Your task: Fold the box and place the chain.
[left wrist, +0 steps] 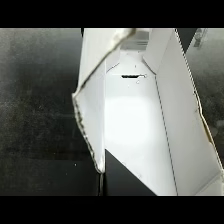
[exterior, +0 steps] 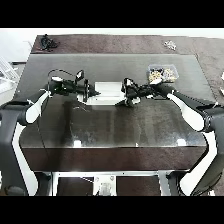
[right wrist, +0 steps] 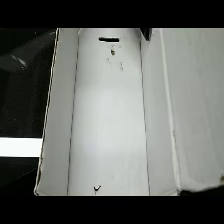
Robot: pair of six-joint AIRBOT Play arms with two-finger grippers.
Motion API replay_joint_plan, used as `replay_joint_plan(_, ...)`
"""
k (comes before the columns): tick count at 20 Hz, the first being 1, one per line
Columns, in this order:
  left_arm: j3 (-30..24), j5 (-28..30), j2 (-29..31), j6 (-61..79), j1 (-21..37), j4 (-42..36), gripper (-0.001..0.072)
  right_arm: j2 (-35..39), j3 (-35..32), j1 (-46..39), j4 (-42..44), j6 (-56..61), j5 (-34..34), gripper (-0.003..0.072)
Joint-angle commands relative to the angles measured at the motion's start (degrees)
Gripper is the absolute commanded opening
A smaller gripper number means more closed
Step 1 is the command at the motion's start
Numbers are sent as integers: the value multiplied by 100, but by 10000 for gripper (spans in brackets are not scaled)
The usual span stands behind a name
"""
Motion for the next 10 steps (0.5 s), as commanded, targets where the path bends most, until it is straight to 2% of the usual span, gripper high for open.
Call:
replay_joint_plan(1,0,2,-2,0,0,0,21,-4,7,-2,-2,0,2,643)
replay_joint_plan(3,0,2,-2,0,0,0,21,-4,7,-2,0,-15,9,587)
replay_joint_plan(10,0,2,-2,0,0,0,21,-4,7,-4,0,-57,4,588)
